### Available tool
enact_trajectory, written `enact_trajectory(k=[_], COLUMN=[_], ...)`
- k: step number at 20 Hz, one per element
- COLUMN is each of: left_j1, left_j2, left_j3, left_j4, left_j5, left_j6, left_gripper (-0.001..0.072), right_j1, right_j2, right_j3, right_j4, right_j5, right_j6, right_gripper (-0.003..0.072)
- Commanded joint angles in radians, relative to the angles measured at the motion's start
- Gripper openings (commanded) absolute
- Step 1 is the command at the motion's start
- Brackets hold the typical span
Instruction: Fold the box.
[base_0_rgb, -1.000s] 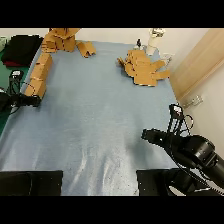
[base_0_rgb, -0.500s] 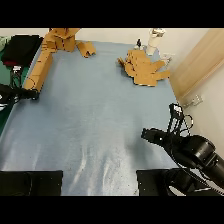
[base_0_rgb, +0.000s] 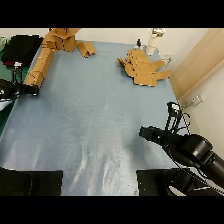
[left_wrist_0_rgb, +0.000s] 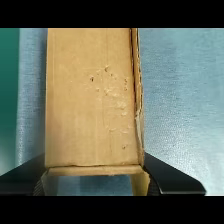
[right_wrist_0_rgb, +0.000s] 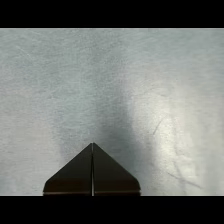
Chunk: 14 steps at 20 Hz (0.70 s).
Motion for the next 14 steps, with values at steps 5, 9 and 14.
enact_trajectory(k=[5,9,14], left_j1=[0.000,0.000,0.004], left_j2=[-0.033,-0.033,-0.022], left_j3=[0.030,0.053,0.056], left_j4=[0.000,0.000,0.001], left_j5=[-0.079,-0.102,-0.113], left_j6=[0.009,0.005,-0.003], left_gripper=[0.0524,0.0688,0.0693], right_j1=[0.000,0.000,0.000], right_j2=[-0.082,-0.085,-0.085], right_j3=[0.001,0.001,0.001], right_j4=[0.036,0.043,0.048], right_j5=[0.064,0.064,0.064], right_j6=[0.000,0.000,0.000], right_gripper=[0.0004,0.0004,0.0004])
